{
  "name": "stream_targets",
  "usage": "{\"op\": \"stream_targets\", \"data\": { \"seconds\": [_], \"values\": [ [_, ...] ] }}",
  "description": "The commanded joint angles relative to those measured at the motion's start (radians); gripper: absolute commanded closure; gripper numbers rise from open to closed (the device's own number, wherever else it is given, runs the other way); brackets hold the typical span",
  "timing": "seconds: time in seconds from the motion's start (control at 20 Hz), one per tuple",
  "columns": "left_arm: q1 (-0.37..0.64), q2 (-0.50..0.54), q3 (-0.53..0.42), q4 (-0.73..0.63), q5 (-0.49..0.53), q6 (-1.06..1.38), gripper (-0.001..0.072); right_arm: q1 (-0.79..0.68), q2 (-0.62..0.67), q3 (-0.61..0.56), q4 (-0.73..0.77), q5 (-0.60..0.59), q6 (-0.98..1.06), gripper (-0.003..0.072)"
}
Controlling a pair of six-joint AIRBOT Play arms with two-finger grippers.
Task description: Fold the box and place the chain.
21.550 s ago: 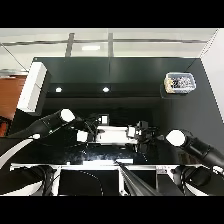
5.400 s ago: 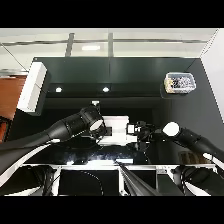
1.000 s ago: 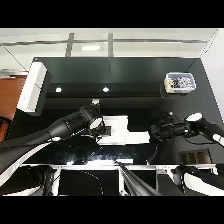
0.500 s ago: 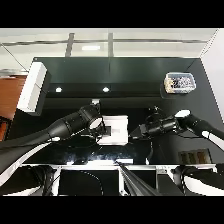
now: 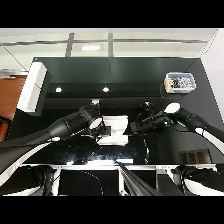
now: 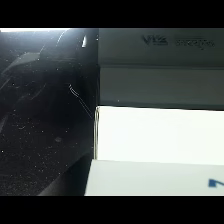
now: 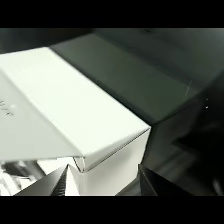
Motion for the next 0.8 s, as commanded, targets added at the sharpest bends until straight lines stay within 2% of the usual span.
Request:
{"op": "stream_targets", "data": {
  "seconds": [0.0,0.05,0.15,0.25,0.35,0.45,0.5,0.55,0.75],
  "values": [
    [0.001,0.000,0.000,0.000,-0.001,0.000,0.0685,0.112,0.012,0.064,-0.172,-0.062,0.209,0.0195],
    [0.001,0.000,0.000,0.000,0.001,0.000,0.0685,0.153,0.012,0.082,-0.201,-0.093,0.267,0.0253],
    [0.001,0.000,0.000,0.000,0.000,0.000,0.0685,0.241,0.011,0.126,-0.307,-0.165,0.415,0.0291],
    [0.001,0.000,0.000,0.000,0.000,0.000,0.0685,0.334,0.011,0.190,-0.533,-0.196,0.658,0.0308],
    [0.001,0.000,0.000,0.001,0.001,0.000,0.0685,0.417,0.011,0.256,-0.812,-0.154,0.923,0.0308],
    [0.001,0.000,0.000,0.004,0.002,0.000,0.0685,0.472,0.011,0.296,-0.986,-0.079,1.094,0.0308],
    [0.001,0.000,0.000,0.005,0.003,0.000,0.0685,0.485,0.011,0.299,-0.994,-0.067,1.117,0.0316],
    [0.001,0.000,0.000,0.008,0.003,0.000,0.0685,0.496,0.008,0.299,-0.978,-0.055,1.123,0.0413],
    [0.001,0.000,0.000,0.008,0.009,0.000,0.0685,0.533,-0.016,0.299,-0.940,-0.047,1.176,0.0423]
  ]
}}
